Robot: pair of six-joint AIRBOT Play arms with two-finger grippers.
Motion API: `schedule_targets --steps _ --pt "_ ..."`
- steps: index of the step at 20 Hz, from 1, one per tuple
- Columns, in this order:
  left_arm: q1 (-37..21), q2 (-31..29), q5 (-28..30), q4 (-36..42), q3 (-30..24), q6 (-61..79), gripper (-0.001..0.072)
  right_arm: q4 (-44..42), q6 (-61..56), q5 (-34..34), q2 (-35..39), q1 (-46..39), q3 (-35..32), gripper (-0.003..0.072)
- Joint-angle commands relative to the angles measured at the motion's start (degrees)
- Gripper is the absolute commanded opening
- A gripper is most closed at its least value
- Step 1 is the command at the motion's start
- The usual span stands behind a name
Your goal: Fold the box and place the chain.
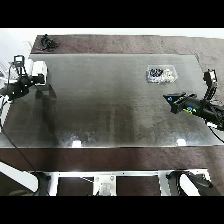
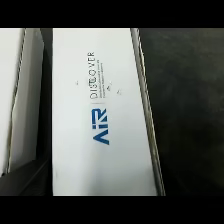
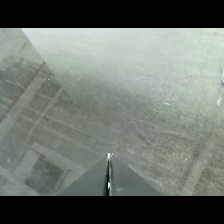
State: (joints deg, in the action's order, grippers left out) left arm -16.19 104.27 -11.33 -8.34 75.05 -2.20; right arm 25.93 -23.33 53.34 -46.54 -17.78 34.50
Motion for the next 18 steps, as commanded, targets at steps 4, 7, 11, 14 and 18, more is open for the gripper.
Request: schedule_targets --steps 4,7,11,14,18 --pt "0.0 -3.48 -4.04 -2.16 1.07 1.81 0.072 -1.55 -0.02 -0.02 0.02 0.0 -0.02 0.0228" --pt "-0.02 -9.03 1.73 -4.66 0.92 1.57 0.072 -1.57 -0.02 0.0 0.04 0.0 0.0 0.0387" --pt "0.0 -16.24 1.9 -4.76 0.92 -2.12 0.069 -3.61 -0.02 0.0 0.07 -0.02 0.02 0.0431" --pt "0.02 -23.61 -18.29 -5.81 0.92 -7.02 0.0019 -6.1 -0.04 0.0 0.61 -0.02 0.02 0.0003" --pt "3.52 -34.6 -30.05 -7.65 -1.79 -6.32 0.0015 -6.32 -0.04 -2.32 5.2 -0.02 -0.02 0.0006"
